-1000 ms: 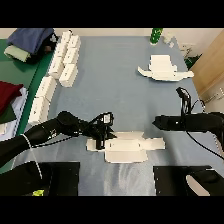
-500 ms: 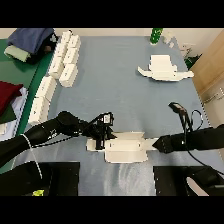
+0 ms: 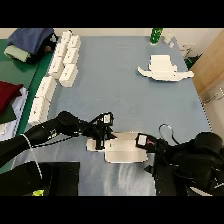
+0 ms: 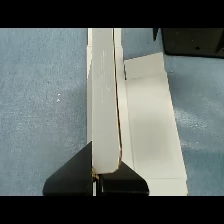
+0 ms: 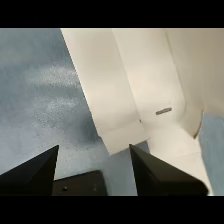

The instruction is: Fold the box.

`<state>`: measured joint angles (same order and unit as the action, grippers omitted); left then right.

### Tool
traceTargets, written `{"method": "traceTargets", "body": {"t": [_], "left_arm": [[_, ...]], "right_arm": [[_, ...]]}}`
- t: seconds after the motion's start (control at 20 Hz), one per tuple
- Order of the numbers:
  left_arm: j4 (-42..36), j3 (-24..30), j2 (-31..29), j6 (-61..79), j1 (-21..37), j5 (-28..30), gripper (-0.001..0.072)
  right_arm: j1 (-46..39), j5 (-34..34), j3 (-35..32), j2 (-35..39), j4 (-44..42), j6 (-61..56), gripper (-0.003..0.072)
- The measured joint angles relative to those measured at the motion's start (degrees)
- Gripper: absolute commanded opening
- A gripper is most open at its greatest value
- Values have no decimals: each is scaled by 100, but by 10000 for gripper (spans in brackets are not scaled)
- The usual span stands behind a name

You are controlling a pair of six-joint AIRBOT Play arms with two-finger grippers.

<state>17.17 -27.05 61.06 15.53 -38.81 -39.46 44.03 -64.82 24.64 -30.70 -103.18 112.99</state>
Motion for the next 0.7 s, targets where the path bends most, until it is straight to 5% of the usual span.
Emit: {"method": "traceTargets", "body": {"t": [0.3,0.7], "left_arm": [[0,0,0,0,0,0,13],[0,0,0,0,0,-2,13]], "right_arm": [[577,1390,-109,-1211,431,212,681],[669,1864,-118,-1698,728,-37,665]]}}
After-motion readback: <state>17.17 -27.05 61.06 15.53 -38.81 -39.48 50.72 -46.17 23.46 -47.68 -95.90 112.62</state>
